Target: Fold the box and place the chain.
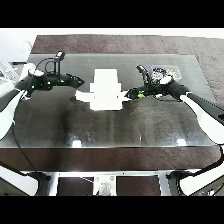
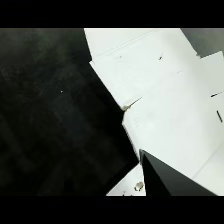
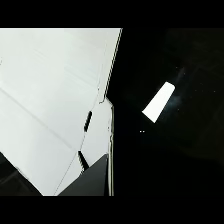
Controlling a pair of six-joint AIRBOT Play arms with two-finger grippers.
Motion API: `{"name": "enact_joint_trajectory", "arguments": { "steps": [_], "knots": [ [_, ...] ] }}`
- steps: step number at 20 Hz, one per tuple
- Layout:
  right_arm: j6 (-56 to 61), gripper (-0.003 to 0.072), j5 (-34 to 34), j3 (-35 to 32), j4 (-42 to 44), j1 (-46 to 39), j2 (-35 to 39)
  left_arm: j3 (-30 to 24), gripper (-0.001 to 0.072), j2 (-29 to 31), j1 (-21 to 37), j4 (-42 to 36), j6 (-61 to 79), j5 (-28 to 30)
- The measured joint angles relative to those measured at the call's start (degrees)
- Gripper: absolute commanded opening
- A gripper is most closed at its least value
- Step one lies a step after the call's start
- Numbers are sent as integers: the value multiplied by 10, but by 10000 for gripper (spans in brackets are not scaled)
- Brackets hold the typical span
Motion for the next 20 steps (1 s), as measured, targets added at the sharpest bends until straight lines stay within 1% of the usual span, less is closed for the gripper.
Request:
{"name": "enact_joint_trajectory", "arguments": {
  "steps": [2, 3, 6, 9, 14, 17, 20],
  "knots": [
    [0, 3, -1, 0, 0, 0, 0, 21, 519, -21, -2, 18, -17, -6],
    [0, 3, -1, 0, 0, 0, 0, 34, 519, -33, -2, 26, -24, -17],
    [-1, 3, -2, 0, -1, 0, 0, 85, 520, -70, -5, 38, -44, -60],
    [-3, 3, -3, 0, -1, 0, 0, 143, 520, -103, -4, 47, -64, -116],
    [-5, 4, -3, 0, -1, 0, 0, 223, 520, -153, -4, 53, -101, -178],
    [-5, 4, -3, 0, -1, 0, 0, 256, 521, -179, -6, 52, -123, -207],
    [-6, 4, -3, 0, -1, 0, 0, 273, 520, -197, -12, 52, -134, -217]
  ]
}}
